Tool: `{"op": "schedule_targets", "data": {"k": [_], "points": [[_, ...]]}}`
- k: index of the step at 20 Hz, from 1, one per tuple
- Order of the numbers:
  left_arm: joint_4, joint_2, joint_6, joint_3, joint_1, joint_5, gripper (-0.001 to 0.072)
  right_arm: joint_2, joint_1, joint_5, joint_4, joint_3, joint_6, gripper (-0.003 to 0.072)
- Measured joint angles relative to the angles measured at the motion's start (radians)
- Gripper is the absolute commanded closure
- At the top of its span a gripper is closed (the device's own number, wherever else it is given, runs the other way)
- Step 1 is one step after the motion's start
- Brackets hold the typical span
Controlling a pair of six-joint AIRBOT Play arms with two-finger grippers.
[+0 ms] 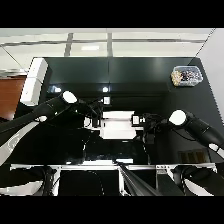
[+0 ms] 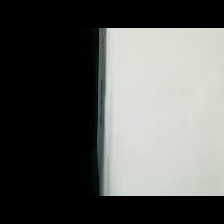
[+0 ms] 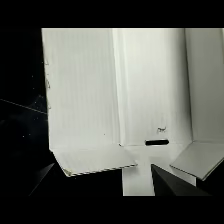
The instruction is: Fold the box and place the chain.
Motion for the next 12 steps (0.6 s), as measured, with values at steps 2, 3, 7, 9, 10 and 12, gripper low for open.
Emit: {"op": "schedule_targets", "data": {"k": [2, 3, 7, 9, 10, 12], "points": [[0.0, 0.0, 0.0, 0.0, 0.0, 0.0, 0.068, 0.0, 0.017, -0.008, 0.013, -0.013, -0.01, 0.0008], [0.0, 0.0, 0.0, 0.0, 0.0, 0.0, 0.068, -0.001, 0.026, -0.016, 0.03, -0.022, -0.014, 0.0007], [0.0, 0.0, -0.002, 0.0, 0.0, 0.0, 0.068, 0.0, 0.06, -0.121, 0.104, -0.042, -0.023, 0.0007], [0.0, 0.0, -0.003, 0.0, 0.0, 0.0, 0.068, 0.011, 0.063, -0.156, 0.111, -0.033, -0.026, 0.0008], [0.0, 0.0, -0.003, 0.0, 0.0, 0.001, 0.068, 0.018, 0.06, -0.166, 0.105, -0.025, -0.026, 0.0008], [0.0, 0.0, -0.003, 0.0, 0.0, 0.001, 0.068, 0.027, 0.041, -0.169, 0.097, -0.012, -0.026, 0.0007]]}}
